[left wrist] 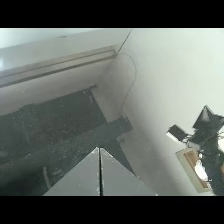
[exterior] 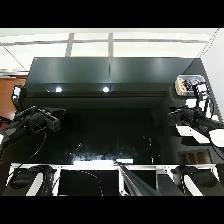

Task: Fold the box and place the chain.

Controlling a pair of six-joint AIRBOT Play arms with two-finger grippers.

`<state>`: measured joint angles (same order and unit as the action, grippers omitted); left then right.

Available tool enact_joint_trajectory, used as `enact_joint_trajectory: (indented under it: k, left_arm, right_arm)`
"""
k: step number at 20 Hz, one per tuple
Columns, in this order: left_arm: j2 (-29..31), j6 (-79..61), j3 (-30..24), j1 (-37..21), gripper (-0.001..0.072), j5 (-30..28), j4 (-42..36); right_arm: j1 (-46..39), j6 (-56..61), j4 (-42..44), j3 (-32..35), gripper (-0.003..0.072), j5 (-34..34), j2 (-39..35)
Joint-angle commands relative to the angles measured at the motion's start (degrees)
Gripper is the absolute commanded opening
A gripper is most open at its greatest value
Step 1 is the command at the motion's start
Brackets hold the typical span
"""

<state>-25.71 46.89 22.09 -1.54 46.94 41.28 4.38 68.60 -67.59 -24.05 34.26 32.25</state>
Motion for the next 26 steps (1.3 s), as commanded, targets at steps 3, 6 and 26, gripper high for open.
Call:
enact_joint_trajectory:
  k: [3, 6, 26]
  left_arm:
    - [0.0, 0.0, 0.0, 0.0, 0.0031, 0.0, 0.0]
    - [0.0, 0.0, 0.0, 0.0, 0.0031, -0.2, -1.3]
    - [-1.0, 0.2, 0.0, 0.0, 0.0712, -4.4, -3.0]
  right_arm:
    - [0.0, 0.2, 11.4, 0.0, 0.0021, -2.6, 0.0]
    - [-0.1, -0.2, 15.6, 0.0, 0.0021, -9.2, 0.0]
    - [-66.1, -0.4, -1.9, -51.7, 0.072, 37.4, 59.3]
